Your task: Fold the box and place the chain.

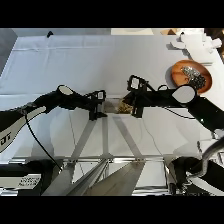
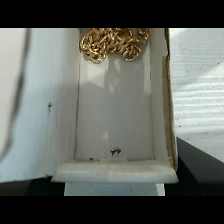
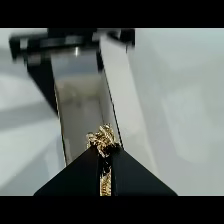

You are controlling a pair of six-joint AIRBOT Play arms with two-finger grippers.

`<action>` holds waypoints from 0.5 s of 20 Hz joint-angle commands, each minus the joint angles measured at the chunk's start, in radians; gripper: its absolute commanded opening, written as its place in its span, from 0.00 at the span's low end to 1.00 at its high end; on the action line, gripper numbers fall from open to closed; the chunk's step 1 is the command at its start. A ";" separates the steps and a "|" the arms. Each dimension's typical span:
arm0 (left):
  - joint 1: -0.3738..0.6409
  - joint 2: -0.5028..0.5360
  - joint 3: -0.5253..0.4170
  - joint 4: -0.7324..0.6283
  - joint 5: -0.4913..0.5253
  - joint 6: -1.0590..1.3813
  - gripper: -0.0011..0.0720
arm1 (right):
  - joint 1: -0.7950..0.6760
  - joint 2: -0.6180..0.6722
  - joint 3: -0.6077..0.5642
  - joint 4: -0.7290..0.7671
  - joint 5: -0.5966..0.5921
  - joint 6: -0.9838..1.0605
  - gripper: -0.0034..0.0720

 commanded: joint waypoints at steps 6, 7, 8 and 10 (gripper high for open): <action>0.000 0.000 0.000 0.000 0.000 0.000 0.39 | 0.045 -0.105 0.000 0.047 -0.099 0.003 0.11; 0.000 0.000 0.000 0.000 0.000 0.000 0.39 | 0.045 -0.102 0.001 0.048 -0.092 0.002 0.31; 0.000 0.000 0.000 0.000 0.000 0.000 0.39 | 0.045 -0.096 0.000 0.047 -0.087 0.002 0.55; 0.000 0.000 0.000 0.000 0.001 0.000 0.39 | 0.045 -0.082 0.000 0.045 -0.082 0.002 0.60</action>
